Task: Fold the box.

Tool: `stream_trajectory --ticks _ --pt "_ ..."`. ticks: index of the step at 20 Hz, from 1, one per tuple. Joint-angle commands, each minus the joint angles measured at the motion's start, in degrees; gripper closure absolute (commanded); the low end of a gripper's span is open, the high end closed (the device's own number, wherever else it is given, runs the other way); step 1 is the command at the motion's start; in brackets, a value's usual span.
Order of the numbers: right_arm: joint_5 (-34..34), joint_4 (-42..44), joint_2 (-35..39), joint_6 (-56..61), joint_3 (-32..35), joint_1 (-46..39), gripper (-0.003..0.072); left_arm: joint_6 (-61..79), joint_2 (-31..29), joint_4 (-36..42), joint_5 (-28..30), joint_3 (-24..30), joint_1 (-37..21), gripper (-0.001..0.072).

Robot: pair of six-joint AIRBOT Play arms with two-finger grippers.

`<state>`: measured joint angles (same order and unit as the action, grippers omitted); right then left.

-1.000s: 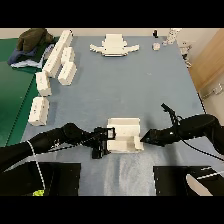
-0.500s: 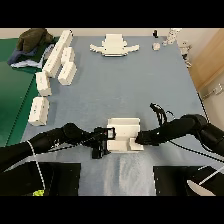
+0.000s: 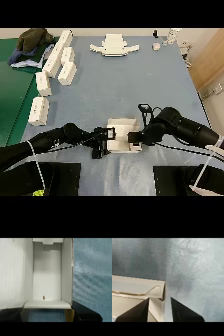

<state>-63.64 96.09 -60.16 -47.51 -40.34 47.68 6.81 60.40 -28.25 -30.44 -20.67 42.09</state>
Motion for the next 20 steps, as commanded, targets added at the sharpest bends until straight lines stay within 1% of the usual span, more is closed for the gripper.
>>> stream_trajectory --ticks 1,8,9,10,12,13,14,20 --pt "-4.24 -6.45 -4.55 10.21 -3.56 5.05 0.0283 0.02 -0.02 -0.02 0.0 -0.04 0.02 0.0191" --pt "-6.91 -8.11 -10.32 13.09 -7.08 7.08 0.0288 0.0 -0.02 -0.02 0.0 -0.04 0.02 0.0191" --pt "-6.99 -8.35 -10.49 13.07 -7.08 7.08 0.0408 0.02 -0.02 -0.02 0.0 -0.04 0.02 0.0191" --pt "-6.99 -8.7 -10.49 13.07 -7.08 7.08 0.0426 0.02 -0.02 -0.02 0.0 -0.04 0.02 0.0191" --pt "-6.99 -8.68 -10.49 13.03 -7.08 7.08 0.055 0.02 -0.02 -0.02 0.02 -0.04 0.02 0.0191" --pt "-6.99 -8.68 -10.49 13.03 -7.08 7.08 0.0652 0.02 -0.02 -0.02 0.0 -0.04 0.02 0.0191" --pt "-6.99 -8.7 -10.49 13.0 -7.08 7.08 0.0682 0.02 -0.02 -0.02 0.02 -0.04 0.02 0.0191" --pt "-7.23 -8.68 -10.49 12.94 -7.08 7.08 0.0683 0.02 -0.02 -0.02 0.0 -0.04 0.02 0.0191"
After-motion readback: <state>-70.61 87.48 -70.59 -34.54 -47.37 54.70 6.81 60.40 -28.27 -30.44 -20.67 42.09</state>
